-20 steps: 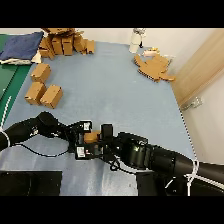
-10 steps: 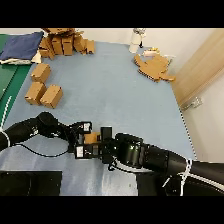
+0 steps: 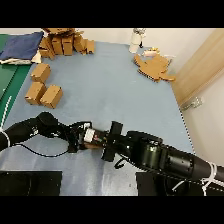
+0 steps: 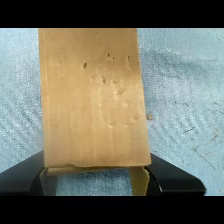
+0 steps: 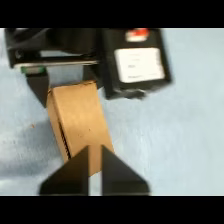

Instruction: Fold the box.

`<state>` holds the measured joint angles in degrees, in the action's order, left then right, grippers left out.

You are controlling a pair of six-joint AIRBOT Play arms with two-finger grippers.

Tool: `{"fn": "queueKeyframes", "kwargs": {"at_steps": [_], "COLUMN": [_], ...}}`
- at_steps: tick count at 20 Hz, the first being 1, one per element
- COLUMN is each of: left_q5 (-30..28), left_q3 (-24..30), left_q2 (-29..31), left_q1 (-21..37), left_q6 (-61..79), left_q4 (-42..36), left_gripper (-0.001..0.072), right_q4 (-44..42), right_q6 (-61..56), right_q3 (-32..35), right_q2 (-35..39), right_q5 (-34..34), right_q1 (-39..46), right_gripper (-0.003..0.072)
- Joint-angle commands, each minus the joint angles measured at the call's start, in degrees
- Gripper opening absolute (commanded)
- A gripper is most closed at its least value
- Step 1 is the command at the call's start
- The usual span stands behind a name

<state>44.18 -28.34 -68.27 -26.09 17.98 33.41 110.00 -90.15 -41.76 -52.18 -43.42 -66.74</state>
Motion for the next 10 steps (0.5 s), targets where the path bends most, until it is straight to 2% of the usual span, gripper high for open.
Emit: {"fn": "queueKeyframes", "kwargs": {"at_steps": [1,3,6,8,10], "left_q5": [-0.04,-0.13,-0.15,-0.26,-0.22], "left_q3": [0.02,0.09,0.09,0.09,0.11], "left_q2": [0.04,0.02,0.02,0.02,0.02], "left_q1": [0.00,0.00,0.00,0.00,0.00], "left_q6": [-0.02,-0.02,-0.02,-0.02,-0.02], "left_q4": [-0.02,-0.02,-0.02,-0.02,-0.02], "left_gripper": [0.0013,0.0013,0.0013,0.0013,0.0013], "right_q4": [1.73,1.73,3.91,-1.99,-3.61], "right_q6": [-29.07,-49.07,-79.58,-81.96,-81.77], "right_q3": [1.11,6.01,16.26,20.90,22.51], "right_q2": [3.74,5.64,5.62,3.76,1.90], "right_q5": [-0.42,9.81,36.37,45.86,47.12], "right_q1": [0.72,0.74,0.92,2.03,2.75], "right_gripper": [-0.0001,0.0000,-0.0001,-0.0001,-0.0001]}}
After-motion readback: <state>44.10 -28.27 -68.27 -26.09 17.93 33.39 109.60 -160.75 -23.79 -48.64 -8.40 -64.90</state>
